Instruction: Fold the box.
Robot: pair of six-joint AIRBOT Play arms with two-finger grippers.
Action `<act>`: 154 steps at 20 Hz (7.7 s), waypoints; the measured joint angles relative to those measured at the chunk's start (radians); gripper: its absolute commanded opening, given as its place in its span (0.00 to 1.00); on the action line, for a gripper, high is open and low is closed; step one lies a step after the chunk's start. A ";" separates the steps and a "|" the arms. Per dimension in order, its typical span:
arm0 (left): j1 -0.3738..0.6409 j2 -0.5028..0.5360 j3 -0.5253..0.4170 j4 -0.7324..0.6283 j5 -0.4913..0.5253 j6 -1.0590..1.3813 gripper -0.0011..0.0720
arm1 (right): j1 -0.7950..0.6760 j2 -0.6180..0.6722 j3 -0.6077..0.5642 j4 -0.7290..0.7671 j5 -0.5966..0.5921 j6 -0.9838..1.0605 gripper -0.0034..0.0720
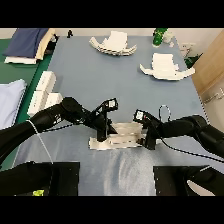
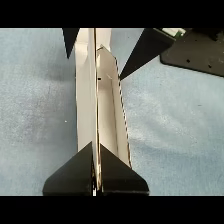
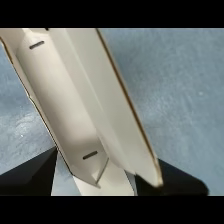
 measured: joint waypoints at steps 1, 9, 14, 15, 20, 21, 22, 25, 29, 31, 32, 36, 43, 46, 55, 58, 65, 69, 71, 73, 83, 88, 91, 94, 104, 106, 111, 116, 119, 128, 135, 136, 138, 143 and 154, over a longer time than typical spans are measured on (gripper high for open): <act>0.000 0.000 0.000 0.000 0.000 0.000 0.03 | -0.010 -0.021 0.000 0.030 -0.009 -0.041 1.00; -0.002 0.000 0.000 0.001 -0.007 0.001 0.04 | -0.035 -0.059 -0.065 0.190 -0.098 -0.161 1.00; -0.001 0.000 0.000 0.000 -0.004 0.001 0.03 | -0.035 -0.029 -0.093 0.209 -0.089 -0.171 1.00; -0.001 0.000 0.000 0.000 -0.003 0.001 0.03 | -0.035 -0.026 -0.093 0.206 -0.088 -0.171 1.00; -0.001 0.000 0.000 0.000 0.001 0.001 0.03 | -0.035 -0.012 -0.093 0.189 -0.089 -0.171 0.98; -0.001 0.000 0.000 0.000 0.000 0.001 0.03 | -0.035 -0.012 -0.093 0.188 -0.088 -0.172 0.98; -0.001 0.000 0.000 0.000 0.001 0.000 0.03 | -0.035 -0.014 -0.093 0.188 -0.087 -0.179 0.98; -0.001 0.000 0.000 0.000 0.001 0.000 0.03 | -0.035 -0.016 -0.101 0.188 -0.079 -0.235 0.98; -0.001 0.000 0.000 0.000 -0.001 0.000 0.03 | -0.035 -0.017 -0.131 0.209 -0.065 -0.333 0.95; -0.001 0.000 0.000 0.000 0.001 0.000 0.03 | -0.035 -0.017 -0.145 0.218 -0.052 -0.368 0.90; -0.001 0.000 0.000 0.000 0.000 0.000 0.03 | -0.035 -0.017 -0.150 0.221 -0.047 -0.378 0.90; -0.001 0.000 0.000 0.000 0.002 0.000 0.04 | -0.048 -0.018 -0.159 0.223 -0.029 -0.407 0.90; -0.001 0.000 0.000 0.000 0.002 0.000 0.03 | -0.053 -0.018 -0.168 0.220 0.022 -0.426 0.80; -0.001 0.000 0.000 0.000 0.001 0.000 0.03 | -0.048 -0.018 -0.170 0.220 0.033 -0.434 0.80; -0.001 0.000 0.000 0.000 0.000 0.000 0.03 | -0.040 -0.020 -0.171 0.220 0.045 -0.440 0.68; -0.001 0.000 0.000 0.000 -0.001 0.000 0.03 | -0.040 -0.020 -0.171 0.220 0.047 -0.441 0.68; -0.001 0.000 0.000 0.000 -0.001 0.000 0.03 | -0.040 -0.020 -0.171 0.219 0.047 -0.441 0.68; -0.001 0.000 0.000 0.000 0.000 0.000 0.03 | -0.040 -0.020 -0.171 0.218 0.047 -0.441 0.68; -0.001 0.000 0.000 0.000 0.000 0.000 0.04 | -0.040 -0.020 -0.171 0.218 0.047 -0.441 0.68; -0.001 0.000 0.000 0.000 0.000 0.000 0.03 | -0.040 -0.020 -0.171 0.218 0.047 -0.441 0.68; -0.001 0.000 -0.001 -0.026 0.000 0.000 0.04 | -0.040 -0.020 -0.171 0.210 0.047 -0.440 0.68; -0.001 0.000 0.000 -0.055 -0.005 -0.001 0.59 | -0.040 -0.020 -0.171 0.206 0.047 -0.441 0.68; 0.000 0.004 0.000 -0.051 -0.008 -0.016 0.59 | -0.039 -0.020 -0.171 0.204 0.047 -0.441 0.68; 0.014 0.034 0.001 -0.021 -0.025 -0.080 0.60 | -0.039 -0.020 -0.171 0.203 0.047 -0.441 0.68; 0.110 0.283 0.000 0.280 -0.286 -0.791 0.03 | -0.039 -0.020 -0.171 0.203 0.047 -0.441 0.68; 0.062 0.275 -0.002 0.232 -0.274 -0.874 0.03 | -0.039 -0.020 -0.171 0.203 0.047 -0.441 0.68; -0.032 0.148 0.031 0.099 -0.083 -0.966 0.03 | -0.039 -0.020 -0.171 0.203 0.047 -0.441 0.68; -0.008 0.000 0.095 0.071 0.019 -1.043 0.03 | -0.040 -0.020 -0.171 0.203 0.046 -0.441 0.68; 0.011 -0.085 0.107 0.118 0.021 -1.138 0.03 | -0.040 -0.020 -0.171 0.203 0.046 -0.441 0.68; 0.029 -0.188 0.136 0.158 -0.031 -1.175 0.03 | -0.040 -0.020 -0.171 0.203 0.047 -0.441 0.68; 0.040 0.000 0.171 0.276 -0.125 -1.115 0.03 | -0.039 -0.020 -0.171 0.202 0.046 -0.441 0.68; 0.035 0.034 0.172 0.312 -0.137 -1.122 0.03 | -0.039 -0.020 -0.171 0.202 0.046 -0.441 0.68; 0.017 0.101 0.174 0.386 -0.159 -1.141 0.03 | -0.040 -0.020 -0.171 0.202 0.046 -0.441 0.68; -0.032 0.246 0.152 0.569 -0.222 -1.083 0.24 | -0.040 -0.020 -0.171 0.202 0.046 -0.441 0.68; -0.062 0.285 -0.114 0.432 -0.035 -0.418 0.97 | -0.040 -0.020 -0.171 0.202 0.046 -0.441 0.68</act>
